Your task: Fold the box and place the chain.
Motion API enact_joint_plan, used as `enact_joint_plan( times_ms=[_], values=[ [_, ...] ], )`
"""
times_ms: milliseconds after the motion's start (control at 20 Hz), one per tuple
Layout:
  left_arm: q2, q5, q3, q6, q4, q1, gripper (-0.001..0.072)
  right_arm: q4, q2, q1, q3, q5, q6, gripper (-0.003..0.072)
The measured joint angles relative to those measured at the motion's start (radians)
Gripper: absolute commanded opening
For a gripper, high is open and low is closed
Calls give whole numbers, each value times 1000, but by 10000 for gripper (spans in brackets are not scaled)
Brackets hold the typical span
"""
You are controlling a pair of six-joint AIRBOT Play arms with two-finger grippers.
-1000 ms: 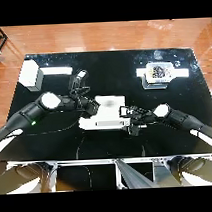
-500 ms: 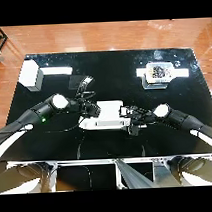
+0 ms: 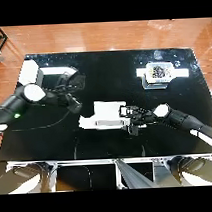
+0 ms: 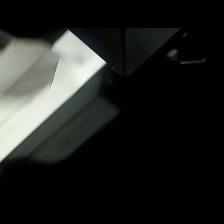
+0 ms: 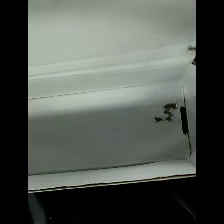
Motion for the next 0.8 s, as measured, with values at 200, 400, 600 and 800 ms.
enact_joint_plan(
  times_ms=[200,400,600,800],
  values=[
    [66,-225,-3,157,-56,110,642,0,0,0,0,0,0,235],
    [82,-299,-71,270,-84,79,641,0,0,0,0,1,0,235],
    [84,-174,-156,446,-94,-40,640,0,0,0,0,1,0,235],
    [76,44,-198,538,-97,-143,620,1,0,0,0,0,0,235]
  ],
)
